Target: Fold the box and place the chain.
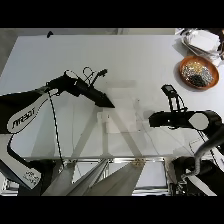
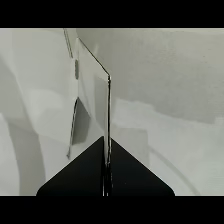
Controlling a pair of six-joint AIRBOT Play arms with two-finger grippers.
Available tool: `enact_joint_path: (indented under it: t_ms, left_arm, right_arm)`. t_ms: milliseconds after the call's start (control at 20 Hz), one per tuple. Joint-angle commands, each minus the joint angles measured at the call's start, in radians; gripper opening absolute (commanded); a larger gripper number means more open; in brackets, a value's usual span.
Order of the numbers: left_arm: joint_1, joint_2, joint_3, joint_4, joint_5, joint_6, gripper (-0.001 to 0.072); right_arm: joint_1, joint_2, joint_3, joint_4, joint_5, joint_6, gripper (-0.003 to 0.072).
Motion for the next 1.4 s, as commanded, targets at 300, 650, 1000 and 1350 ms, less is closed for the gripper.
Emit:
enact_joint_path:
  t_ms: [300, 650, 1000, 1350]
  left_arm:
    - [-0.002, 0.045, 0.002, 0.055, -0.041, 0.072, 0.0001]
    - [-0.015, 0.309, -0.163, 0.208, 0.078, 0.100, -0.0007]
    - [-0.029, 0.529, -0.548, -0.016, 0.243, 0.365, 0.0000]
    - [-0.111, 0.514, -0.542, -0.035, 0.551, 0.540, 0.0001]
  right_arm:
    - [0.001, 0.004, 0.021, 0.068, 0.044, 0.001, 0.0188]
    - [0.001, 0.006, 0.185, 0.063, 0.333, 0.001, 0.0368]
    - [0.001, 0.050, 0.205, 0.063, 0.346, 0.000, 0.0367]
    - [0.001, 0.054, 0.204, 0.061, 0.293, -0.003, 0.0366]
